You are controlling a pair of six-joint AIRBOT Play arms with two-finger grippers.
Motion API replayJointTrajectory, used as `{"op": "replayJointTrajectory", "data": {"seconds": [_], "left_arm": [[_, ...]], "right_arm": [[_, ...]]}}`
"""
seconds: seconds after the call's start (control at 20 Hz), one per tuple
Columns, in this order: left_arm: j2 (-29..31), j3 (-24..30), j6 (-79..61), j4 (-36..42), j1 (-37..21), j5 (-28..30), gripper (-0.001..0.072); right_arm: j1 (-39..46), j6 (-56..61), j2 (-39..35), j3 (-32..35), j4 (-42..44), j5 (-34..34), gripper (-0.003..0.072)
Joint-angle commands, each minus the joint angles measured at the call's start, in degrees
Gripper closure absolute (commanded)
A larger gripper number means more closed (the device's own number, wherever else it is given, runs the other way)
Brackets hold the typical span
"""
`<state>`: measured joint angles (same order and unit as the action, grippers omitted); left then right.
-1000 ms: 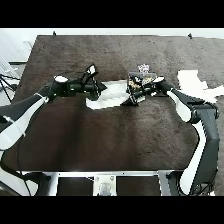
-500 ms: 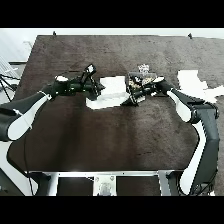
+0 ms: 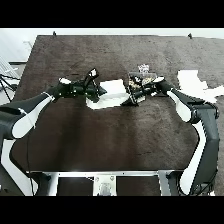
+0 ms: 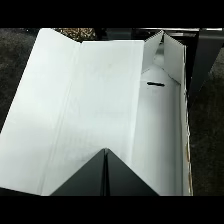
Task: Fold the box and place the chain.
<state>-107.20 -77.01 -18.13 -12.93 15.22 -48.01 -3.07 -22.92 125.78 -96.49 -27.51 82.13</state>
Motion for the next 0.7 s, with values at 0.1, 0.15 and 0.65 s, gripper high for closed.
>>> {"op": "replayJointTrajectory", "data": {"seconds": [0.1,0.15,0.65], "left_arm": [[-0.1,-2.5,0.1,-1.1,0.0,-3.1,0.069],[0.0,-3.9,0.2,-1.1,-0.2,-4.2,0.0689],[0.0,-16.3,15.8,-26.4,-5.2,-28.0,0.0088]], "right_arm": [[0.0,0.0,0.0,0.0,0.0,0.0,0.0251],[0.0,0.0,0.0,0.0,0.0,0.0,0.025],[0.0,0.0,0.0,0.0,0.0,0.0,0.0251]]}}
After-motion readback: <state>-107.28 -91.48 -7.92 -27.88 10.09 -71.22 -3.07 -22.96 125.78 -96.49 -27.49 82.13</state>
